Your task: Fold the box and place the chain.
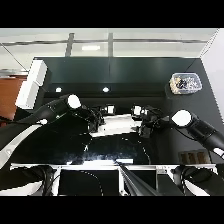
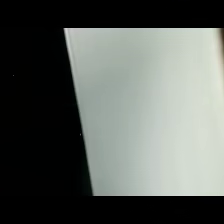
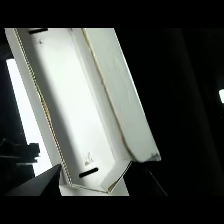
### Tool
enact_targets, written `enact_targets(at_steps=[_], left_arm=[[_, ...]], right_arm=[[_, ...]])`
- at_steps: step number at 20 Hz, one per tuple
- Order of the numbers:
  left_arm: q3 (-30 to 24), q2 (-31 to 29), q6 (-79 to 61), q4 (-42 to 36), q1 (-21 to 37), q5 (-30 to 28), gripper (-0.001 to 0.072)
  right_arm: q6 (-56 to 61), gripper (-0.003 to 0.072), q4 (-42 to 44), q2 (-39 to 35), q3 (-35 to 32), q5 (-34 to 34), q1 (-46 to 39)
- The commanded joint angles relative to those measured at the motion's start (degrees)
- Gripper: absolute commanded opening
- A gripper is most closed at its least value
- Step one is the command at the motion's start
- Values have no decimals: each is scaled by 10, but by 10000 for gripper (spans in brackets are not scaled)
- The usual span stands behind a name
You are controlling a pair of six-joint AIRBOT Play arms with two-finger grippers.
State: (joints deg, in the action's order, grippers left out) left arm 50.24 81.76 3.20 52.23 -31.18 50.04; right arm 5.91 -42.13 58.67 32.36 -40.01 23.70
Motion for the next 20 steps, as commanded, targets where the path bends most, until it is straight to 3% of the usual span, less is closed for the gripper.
enact_targets(at_steps=[1,8,14,20], left_arm=[[0,0,-1,0,0,0,26],[1,0,-1,0,0,-1,26],[1,0,0,0,0,-1,26],[1,0,0,0,0,1,26]], right_arm=[[-21,599,32,7,0,17,-1],[-103,600,92,44,0,13,-7],[-100,599,100,55,-3,-97,-35],[-154,599,120,85,-18,-60,-11]])
